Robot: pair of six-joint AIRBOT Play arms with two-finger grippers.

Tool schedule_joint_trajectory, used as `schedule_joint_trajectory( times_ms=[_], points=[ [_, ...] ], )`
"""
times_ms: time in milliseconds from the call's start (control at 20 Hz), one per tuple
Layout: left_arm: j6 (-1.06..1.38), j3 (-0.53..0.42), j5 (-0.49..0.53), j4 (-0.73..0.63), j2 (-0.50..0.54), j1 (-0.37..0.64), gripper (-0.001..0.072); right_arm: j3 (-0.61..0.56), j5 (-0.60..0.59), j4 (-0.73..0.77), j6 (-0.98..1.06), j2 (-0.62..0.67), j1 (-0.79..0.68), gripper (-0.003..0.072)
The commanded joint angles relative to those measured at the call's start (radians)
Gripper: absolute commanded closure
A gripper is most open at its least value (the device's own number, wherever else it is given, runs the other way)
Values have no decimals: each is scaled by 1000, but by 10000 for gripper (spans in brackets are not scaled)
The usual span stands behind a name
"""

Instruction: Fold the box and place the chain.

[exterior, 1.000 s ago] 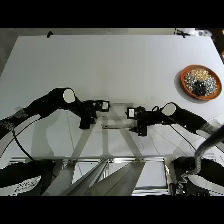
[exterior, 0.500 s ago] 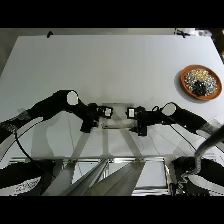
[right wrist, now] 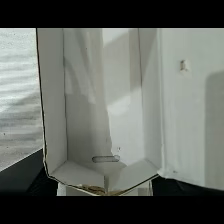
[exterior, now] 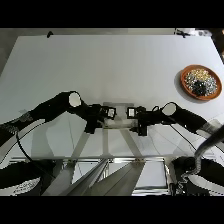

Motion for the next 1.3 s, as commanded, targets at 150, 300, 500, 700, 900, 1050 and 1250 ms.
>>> schedule_joint_trajectory(
  times_ms=[150, 300, 500, 700, 900, 1050, 1250],
  points=[
    [-3, -2, 89, -30, 0, -39, 527, 0, -1, 0, -2, 0, 1, 392],
    [-5, -4, 93, -39, 0, -53, 587, 0, -2, 0, -2, 0, 1, 392],
    [-4, -31, 116, -88, -1, -71, 502, 0, -2, 0, -2, 0, 1, 392],
    [-5, -70, 132, -95, 0, -85, 358, 0, -2, 0, -2, 0, 1, 392],
    [-13, -70, 141, -135, 2, -85, 371, 0, -2, 0, -2, 0, 1, 392],
    [-143, -70, 168, -116, 11, -83, 584, 0, -2, 0, -2, 0, 1, 392],
    [-296, -70, 164, -11, 103, -35, 704, 0, -2, 0, -2, 0, 1, 392]
  ],
)
